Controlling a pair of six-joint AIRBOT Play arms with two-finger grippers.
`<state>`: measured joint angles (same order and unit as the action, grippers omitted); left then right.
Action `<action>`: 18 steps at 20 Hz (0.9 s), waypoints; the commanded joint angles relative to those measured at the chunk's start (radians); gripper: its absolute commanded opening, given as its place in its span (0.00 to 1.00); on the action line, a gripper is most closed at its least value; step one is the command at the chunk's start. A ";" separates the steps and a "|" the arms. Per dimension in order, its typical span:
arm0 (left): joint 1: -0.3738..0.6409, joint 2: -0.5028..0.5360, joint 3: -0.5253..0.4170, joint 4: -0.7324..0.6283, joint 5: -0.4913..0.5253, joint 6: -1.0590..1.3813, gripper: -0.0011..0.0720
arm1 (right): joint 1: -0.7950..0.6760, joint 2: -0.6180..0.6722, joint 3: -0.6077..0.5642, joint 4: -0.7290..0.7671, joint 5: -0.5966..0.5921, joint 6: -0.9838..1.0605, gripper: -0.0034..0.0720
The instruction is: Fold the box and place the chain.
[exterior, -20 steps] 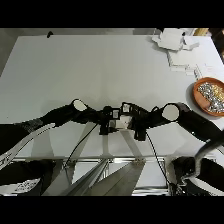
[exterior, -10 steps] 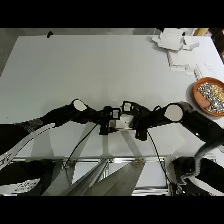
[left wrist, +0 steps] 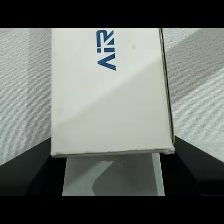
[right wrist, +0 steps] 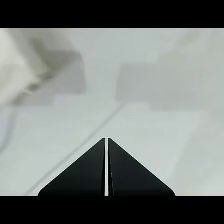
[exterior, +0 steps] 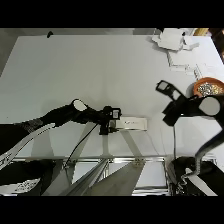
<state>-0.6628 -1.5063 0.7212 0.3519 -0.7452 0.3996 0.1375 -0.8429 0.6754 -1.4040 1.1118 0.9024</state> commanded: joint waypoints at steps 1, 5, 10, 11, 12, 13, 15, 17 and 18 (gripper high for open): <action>0.000 0.000 0.000 0.000 0.000 0.001 0.36 | -0.225 0.011 0.002 -0.040 0.015 0.137 0.07; 0.000 0.000 0.000 -0.006 0.002 0.002 0.36 | -0.270 0.011 0.002 0.015 0.010 0.173 0.07; 0.018 0.060 0.000 0.031 -0.012 -0.069 0.36 | -0.270 0.011 0.002 0.040 0.002 0.173 0.07; 0.039 0.105 0.000 0.061 -0.003 -0.146 0.36 | -0.270 0.011 0.002 0.039 0.002 0.173 0.07; 0.069 0.155 0.000 0.108 0.011 -0.242 0.36 | -0.270 0.011 0.002 0.040 0.002 0.173 0.07; 0.112 0.216 0.000 0.179 0.022 -0.350 0.36 | -0.270 0.011 0.002 0.040 0.002 0.173 0.07; 0.227 0.340 0.000 0.361 0.027 -0.588 0.36 | -0.270 0.011 0.002 0.040 0.003 0.173 0.07; 0.374 0.460 0.000 0.557 0.020 -0.847 0.36 | -0.270 0.011 0.002 0.040 0.003 0.173 0.07; 0.452 0.515 0.000 0.647 0.013 -0.960 0.36 | -0.270 0.011 0.002 0.040 0.002 0.173 0.07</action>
